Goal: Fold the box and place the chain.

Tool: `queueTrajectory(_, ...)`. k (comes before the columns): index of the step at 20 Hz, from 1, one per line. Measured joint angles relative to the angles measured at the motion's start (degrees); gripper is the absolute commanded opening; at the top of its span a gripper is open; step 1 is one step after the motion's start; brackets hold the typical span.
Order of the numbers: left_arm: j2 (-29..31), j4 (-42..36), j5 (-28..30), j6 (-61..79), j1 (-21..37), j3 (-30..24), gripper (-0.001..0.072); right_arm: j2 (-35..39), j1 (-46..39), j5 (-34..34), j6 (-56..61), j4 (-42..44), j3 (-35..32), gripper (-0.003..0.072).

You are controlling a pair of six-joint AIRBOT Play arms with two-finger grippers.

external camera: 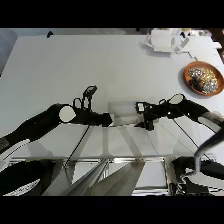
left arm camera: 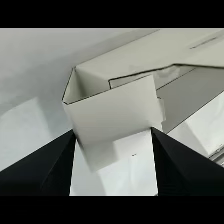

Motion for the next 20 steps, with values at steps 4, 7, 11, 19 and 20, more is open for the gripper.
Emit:
queueTrajectory(4, -3.0, 1.4, 0.0, -2.0, -1.5, 3.0, 0.0517, 0.0, 0.0, 0.0, 0.0, 0.0, 0.0, 0.0312)
queueTrajectory(7, -5.9, 5.5, -2.1, -6.4, -2.4, 6.8, 0.0514, 0.0, 0.0, 0.0, 0.0, 0.0, 0.0, 0.0312)
queueTrajectory(11, -8.7, 10.2, -4.9, -12.6, -3.9, 10.7, 0.0509, 0.0, 0.0, 0.0, 0.0, 0.0, 0.0, 0.0312)
queueTrajectory(19, -15.0, 19.4, -13.0, -23.5, -6.9, 19.3, 0.0482, 0.0, 0.0, 0.0, 0.0, 0.0, 0.0, 0.0312)
queueTrajectory(20, -16.1, 20.5, -14.3, -24.6, -7.3, 20.8, 0.048, 0.0, 0.0, 0.0, 0.0, 0.0, 0.0, 0.0312)
